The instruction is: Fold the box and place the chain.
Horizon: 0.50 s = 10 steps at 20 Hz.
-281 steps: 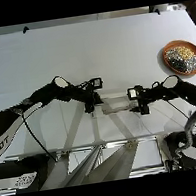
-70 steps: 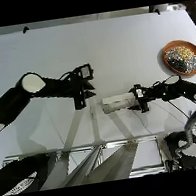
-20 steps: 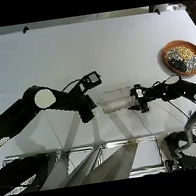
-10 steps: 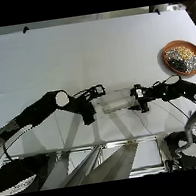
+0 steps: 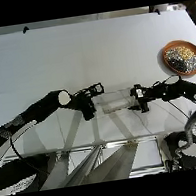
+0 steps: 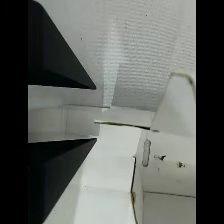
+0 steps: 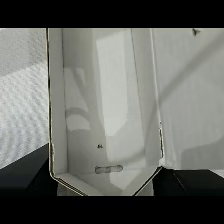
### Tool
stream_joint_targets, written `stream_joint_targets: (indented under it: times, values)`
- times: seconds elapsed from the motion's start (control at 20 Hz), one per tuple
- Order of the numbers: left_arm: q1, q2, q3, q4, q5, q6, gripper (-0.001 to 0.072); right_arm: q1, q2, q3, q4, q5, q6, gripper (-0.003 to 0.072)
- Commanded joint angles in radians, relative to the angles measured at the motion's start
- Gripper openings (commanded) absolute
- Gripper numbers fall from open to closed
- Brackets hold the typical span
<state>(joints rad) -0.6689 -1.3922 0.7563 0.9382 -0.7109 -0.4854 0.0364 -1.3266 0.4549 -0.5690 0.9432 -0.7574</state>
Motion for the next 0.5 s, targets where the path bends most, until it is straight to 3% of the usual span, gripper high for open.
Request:
stream_joint_targets:
  times: [0.0, 0.3, 0.45]
  values:
    - [0.004, -0.002, -0.001, 0.011, -0.009, 0.088, 0.0356, 0.001, 0.001, 0.0, 0.0, 0.0, 0.0, 0.0457]
    - [0.0, -0.001, 0.0, -0.004, -0.076, 0.274, 0.0356, 0.001, 0.001, 0.0, 0.0, 0.0, 0.0, 0.0457]
    - [0.0, -0.001, 0.0, -0.039, -0.061, 0.326, 0.0356, 0.001, 0.001, 0.0, 0.0, 0.0, 0.0, 0.0457]
